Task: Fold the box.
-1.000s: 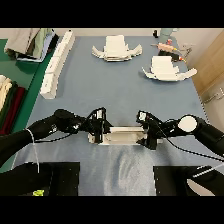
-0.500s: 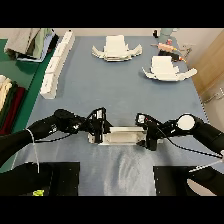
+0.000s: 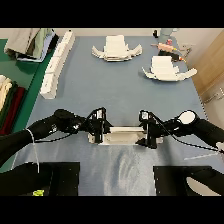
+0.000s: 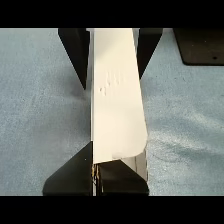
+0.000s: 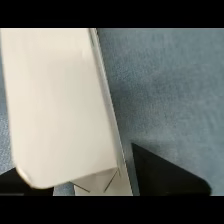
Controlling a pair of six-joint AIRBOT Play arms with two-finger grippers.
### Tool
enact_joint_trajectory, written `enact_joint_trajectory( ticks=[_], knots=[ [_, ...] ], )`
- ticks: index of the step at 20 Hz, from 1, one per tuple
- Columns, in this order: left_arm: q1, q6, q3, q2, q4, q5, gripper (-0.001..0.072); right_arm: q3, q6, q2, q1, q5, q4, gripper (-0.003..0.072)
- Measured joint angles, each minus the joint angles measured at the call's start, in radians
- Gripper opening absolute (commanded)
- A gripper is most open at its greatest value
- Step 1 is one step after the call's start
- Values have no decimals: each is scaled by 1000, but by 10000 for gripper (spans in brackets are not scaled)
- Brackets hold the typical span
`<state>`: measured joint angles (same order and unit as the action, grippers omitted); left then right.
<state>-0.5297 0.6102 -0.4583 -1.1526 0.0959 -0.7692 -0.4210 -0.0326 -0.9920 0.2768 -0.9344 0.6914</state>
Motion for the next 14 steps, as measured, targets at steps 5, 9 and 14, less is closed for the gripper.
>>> enact_joint_trajectory(
  ticks=[5,9,14],
  knots=[
    [0,0,0,0,0,0,16,27,-42,-5,-8,-4,-23,701],
    [0,0,0,0,0,0,16,35,-85,-5,-8,-5,-41,702],
    [0,0,0,0,0,0,16,41,-132,-10,-8,-4,-49,702]
  ],
)
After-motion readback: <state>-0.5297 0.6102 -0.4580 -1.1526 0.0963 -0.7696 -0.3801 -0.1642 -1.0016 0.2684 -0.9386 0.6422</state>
